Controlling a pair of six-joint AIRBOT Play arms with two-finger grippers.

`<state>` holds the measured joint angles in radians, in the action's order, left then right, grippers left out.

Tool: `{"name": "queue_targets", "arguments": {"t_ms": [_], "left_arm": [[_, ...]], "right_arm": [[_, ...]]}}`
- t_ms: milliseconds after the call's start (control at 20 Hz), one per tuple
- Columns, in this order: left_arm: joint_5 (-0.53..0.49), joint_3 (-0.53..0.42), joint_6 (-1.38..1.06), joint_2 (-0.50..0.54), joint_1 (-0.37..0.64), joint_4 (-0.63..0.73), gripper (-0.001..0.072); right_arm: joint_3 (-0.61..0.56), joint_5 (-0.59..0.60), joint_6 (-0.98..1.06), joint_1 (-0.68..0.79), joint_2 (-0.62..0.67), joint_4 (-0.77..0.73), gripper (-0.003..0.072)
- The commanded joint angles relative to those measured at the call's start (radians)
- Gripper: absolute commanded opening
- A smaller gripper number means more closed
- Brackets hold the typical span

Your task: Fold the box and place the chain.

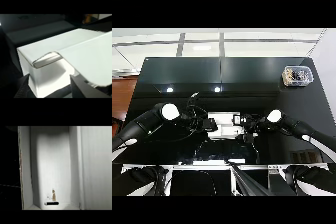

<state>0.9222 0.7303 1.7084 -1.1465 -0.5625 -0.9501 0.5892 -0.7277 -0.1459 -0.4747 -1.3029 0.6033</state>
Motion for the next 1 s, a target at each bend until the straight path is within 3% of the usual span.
{"name": "queue_targets", "arguments": {"t_ms": [0, 350, 500, 950], "left_arm": [[0.000, 0.013, 0.063, -0.001, -0.018, -0.077, 0.0583], [-0.005, 0.016, 0.077, -0.023, -0.031, -0.090, 0.0583], [-0.019, 0.016, 0.081, -0.037, -0.054, -0.089, 0.0499], [-0.014, 0.024, 0.102, -0.085, -0.060, -0.089, 0.0500]], "right_arm": [[0.000, 0.000, 0.000, -0.001, -0.001, 0.000, 0.0245], [0.000, 0.007, 0.006, -0.001, -0.001, 0.000, 0.0245], [0.000, 0.007, 0.006, -0.001, -0.001, 0.000, 0.0245], [0.000, 0.009, 0.007, -0.001, -0.001, 0.000, 0.0245]]}}
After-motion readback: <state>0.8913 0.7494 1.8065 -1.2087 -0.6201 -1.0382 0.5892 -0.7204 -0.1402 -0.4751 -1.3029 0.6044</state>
